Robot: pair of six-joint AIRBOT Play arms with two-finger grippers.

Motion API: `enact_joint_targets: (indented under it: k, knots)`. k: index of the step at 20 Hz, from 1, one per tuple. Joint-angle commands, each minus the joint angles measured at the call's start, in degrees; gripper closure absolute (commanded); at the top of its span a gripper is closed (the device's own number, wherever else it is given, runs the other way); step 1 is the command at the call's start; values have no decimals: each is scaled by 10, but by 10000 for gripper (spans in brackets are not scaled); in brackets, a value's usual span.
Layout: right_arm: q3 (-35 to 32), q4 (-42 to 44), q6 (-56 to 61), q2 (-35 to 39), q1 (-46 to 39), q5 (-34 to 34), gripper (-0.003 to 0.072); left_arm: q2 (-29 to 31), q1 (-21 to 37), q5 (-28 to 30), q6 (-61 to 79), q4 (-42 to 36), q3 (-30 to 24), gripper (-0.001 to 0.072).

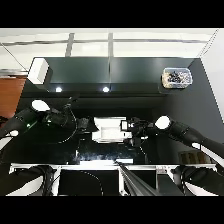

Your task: Fold the box and place the chain.

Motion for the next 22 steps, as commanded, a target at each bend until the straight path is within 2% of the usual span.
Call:
enact_joint_targets:
  k: [1, 4, 6, 12, 16, 20, 22]
  knots:
    - [0, 0, 0, 0, 0, 0, 210, 1, -23, 32, -23, 8, 2, 41]
    - [0, 0, 0, 0, 0, 0, 210, 1, -42, 54, -27, 10, 2, 42]
    - [0, 0, 0, 0, 0, 0, 210, 2, -63, 83, -60, 37, 5, 119]
    - [0, 0, 0, 0, 0, 0, 210, 2, -134, 127, -192, 171, 27, 119]
    - [0, 0, 0, 0, 0, 0, 210, 1, -169, 168, -247, 190, 29, 119]
    - [0, 0, 0, 0, 0, 0, 210, 1, -174, 170, -316, 212, 30, 119]
    - [0, 0, 0, 0, 0, 0, 210, 1, -185, 163, -357, 249, 42, 123]
